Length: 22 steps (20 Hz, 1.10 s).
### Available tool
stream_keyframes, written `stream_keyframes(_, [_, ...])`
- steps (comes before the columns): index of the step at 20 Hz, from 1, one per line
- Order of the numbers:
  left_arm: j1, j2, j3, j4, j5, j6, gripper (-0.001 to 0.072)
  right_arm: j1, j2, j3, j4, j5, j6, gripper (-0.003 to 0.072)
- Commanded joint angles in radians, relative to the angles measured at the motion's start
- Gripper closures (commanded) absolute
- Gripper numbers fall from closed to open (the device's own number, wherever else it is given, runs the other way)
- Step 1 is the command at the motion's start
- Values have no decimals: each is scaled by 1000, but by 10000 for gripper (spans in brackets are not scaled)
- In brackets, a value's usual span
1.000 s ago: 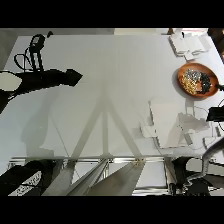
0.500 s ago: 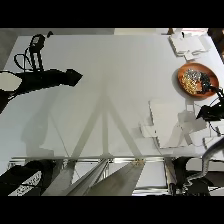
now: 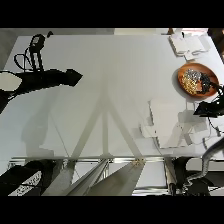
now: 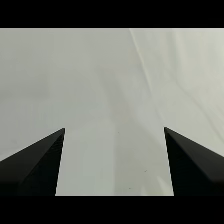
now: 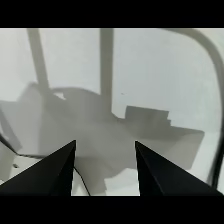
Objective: Fold the box and place the chain.
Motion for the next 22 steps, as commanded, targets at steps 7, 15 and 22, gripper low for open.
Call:
stream_keyframes(7, [0,1,0,0,0,0,16,-1,-1,0,-39,223,-25,289])
stream_keyframes(15, [0,1,0,0,0,0,16,-1,-2,-25,-129,244,-18,397])
stream_keyframes(22, [0,1,0,0,0,0,16,0,-3,-60,-109,223,-28,654])
